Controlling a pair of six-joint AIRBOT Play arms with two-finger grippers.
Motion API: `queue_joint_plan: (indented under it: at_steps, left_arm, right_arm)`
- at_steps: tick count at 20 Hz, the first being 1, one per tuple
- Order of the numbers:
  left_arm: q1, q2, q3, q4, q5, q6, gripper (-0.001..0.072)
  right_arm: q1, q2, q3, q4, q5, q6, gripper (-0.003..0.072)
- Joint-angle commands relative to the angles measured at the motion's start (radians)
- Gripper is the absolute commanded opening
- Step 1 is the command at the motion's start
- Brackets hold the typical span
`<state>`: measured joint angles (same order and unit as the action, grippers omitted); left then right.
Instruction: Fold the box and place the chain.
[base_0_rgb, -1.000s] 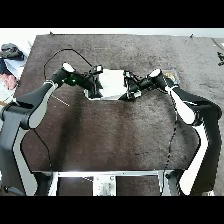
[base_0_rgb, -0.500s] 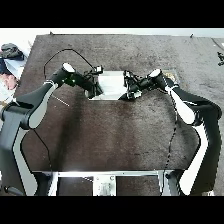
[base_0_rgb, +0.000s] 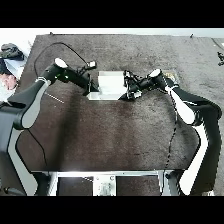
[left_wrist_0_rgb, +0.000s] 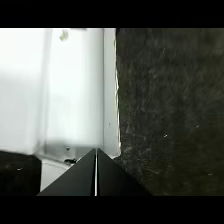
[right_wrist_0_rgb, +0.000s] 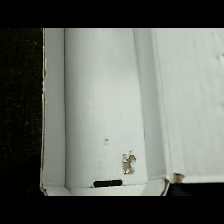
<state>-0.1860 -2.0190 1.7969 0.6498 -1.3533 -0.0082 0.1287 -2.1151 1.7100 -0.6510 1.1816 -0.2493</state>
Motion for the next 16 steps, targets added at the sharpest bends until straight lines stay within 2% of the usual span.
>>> queue_joint_plan:
  at_steps: [1,7,11,16]
  left_arm:
    - [0.043,0.051,0.004,-0.068,-0.058,-0.013,0.0009]
    - [0.121,0.154,0.0,-0.046,-0.073,-0.283,0.0005]
    - [0.167,0.175,-0.058,-0.01,0.085,-0.583,0.0005]
    - [0.171,0.174,-0.214,0.028,0.235,-0.848,0.0006]
  right_arm:
    - [0.001,0.0,0.0,0.0,0.0,0.0,0.0408]
    - [0.001,0.0,0.0,0.0,0.0,0.0,0.0408]
    - [0.001,0.0,0.0,0.0,0.0,0.0,0.0408]
    - [0.001,0.0,0.0,0.0,0.0,0.0,0.0408]
